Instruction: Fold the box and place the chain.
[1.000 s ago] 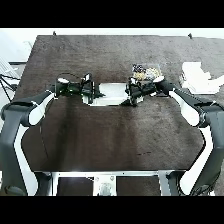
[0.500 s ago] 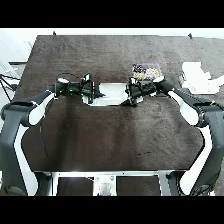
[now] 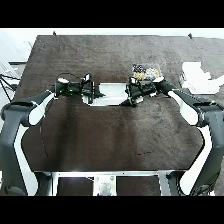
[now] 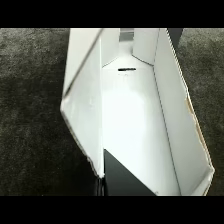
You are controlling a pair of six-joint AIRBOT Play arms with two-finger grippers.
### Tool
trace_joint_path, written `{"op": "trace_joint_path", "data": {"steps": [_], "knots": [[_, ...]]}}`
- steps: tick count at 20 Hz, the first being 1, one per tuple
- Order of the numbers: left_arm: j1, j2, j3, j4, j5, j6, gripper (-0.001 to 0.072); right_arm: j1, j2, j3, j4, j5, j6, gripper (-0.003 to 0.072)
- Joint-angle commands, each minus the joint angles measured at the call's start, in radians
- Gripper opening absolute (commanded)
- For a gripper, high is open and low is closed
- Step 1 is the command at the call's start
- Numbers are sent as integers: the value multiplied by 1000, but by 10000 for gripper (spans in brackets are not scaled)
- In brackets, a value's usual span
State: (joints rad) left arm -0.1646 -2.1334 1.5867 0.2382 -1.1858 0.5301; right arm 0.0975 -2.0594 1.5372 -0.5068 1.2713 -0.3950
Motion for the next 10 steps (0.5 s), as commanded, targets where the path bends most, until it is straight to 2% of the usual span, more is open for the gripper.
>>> {"op": "trace_joint_path", "data": {"steps": [1, 10], "knots": [[0, 0, 1, 0, 0, 0, 22, 0, 0, 0, 9, 5, 2, 577], [0, 0, 1, 0, 0, 0, 22, 0, -1, 0, 8, 3, -2, 567]]}}
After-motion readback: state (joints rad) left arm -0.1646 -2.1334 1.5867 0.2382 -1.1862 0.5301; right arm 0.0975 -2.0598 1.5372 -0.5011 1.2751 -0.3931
